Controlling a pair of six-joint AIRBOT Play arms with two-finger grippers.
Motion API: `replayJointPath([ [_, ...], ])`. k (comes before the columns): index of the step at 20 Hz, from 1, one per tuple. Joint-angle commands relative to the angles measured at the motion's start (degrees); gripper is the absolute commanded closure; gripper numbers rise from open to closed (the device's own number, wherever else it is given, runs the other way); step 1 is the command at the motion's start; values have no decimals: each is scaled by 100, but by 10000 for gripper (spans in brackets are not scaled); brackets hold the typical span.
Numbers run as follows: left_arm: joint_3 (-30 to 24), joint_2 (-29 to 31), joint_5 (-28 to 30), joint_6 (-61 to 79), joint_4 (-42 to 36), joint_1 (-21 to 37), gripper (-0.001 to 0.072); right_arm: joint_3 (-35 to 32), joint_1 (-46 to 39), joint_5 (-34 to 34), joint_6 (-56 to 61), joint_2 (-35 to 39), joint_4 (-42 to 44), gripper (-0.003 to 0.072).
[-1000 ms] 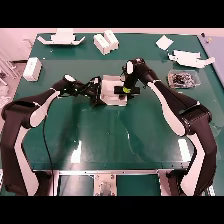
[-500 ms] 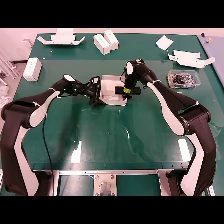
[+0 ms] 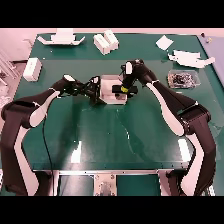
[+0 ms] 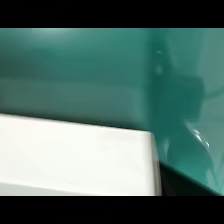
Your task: Fold the box and place the chain.
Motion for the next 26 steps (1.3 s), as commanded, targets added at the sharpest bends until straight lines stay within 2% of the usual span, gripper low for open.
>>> replayJointPath([
  [1,0,0,-42,0,9,4,313,11,-26,140,-11,55,-101,131],
  [7,0,0,-42,0,11,4,313,599,-146,260,-164,125,-173,132],
  [14,0,0,-42,-2,11,4,313,608,-664,787,-774,905,-855,131],
  [19,0,0,-44,-2,11,2,313,608,-1399,772,-1733,1602,-1532,132],
  [24,0,0,-44,-2,11,2,313,535,-2437,693,-2009,1711,-1596,132],
  [26,0,0,-44,-2,11,2,313,400,-2835,470,-2009,1709,-1593,132],
])
